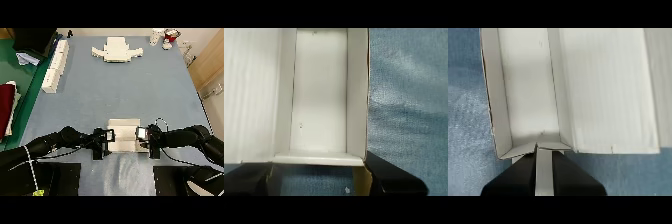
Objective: Fold the box.
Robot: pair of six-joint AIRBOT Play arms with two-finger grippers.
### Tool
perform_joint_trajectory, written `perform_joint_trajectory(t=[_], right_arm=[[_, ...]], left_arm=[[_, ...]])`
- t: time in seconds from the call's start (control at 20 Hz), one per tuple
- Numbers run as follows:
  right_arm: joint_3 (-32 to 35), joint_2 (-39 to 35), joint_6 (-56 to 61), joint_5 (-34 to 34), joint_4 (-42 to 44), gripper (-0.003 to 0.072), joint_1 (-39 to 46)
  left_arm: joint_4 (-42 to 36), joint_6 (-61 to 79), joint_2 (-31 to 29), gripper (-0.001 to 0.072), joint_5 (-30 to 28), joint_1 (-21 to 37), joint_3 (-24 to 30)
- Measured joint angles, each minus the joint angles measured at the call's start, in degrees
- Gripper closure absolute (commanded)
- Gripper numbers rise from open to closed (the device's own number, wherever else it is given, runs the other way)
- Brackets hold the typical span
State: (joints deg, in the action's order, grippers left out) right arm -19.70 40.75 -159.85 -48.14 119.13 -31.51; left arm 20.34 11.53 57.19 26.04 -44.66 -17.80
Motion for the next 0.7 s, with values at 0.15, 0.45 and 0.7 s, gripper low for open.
perform_joint_trajectory(t=[0.15, 0.45, 0.7], right_arm=[[0.00, 0.57, -0.39, 0.61, 0.94, 0.0532, -0.83], [0.00, 2.16, -1.79, 2.05, 2.45, 0.0127, -1.38], [0.00, 2.45, -2.14, 2.60, 2.97, 0.0088, -1.44]], left_arm=[[0.00, 0.00, 0.00, 0.0273, 0.00, 0.00, -0.02], [0.00, -0.09, 0.00, 0.0273, -0.02, 0.00, 0.00], [-0.02, -0.07, 0.00, 0.0272, -0.04, 0.00, 0.00]])
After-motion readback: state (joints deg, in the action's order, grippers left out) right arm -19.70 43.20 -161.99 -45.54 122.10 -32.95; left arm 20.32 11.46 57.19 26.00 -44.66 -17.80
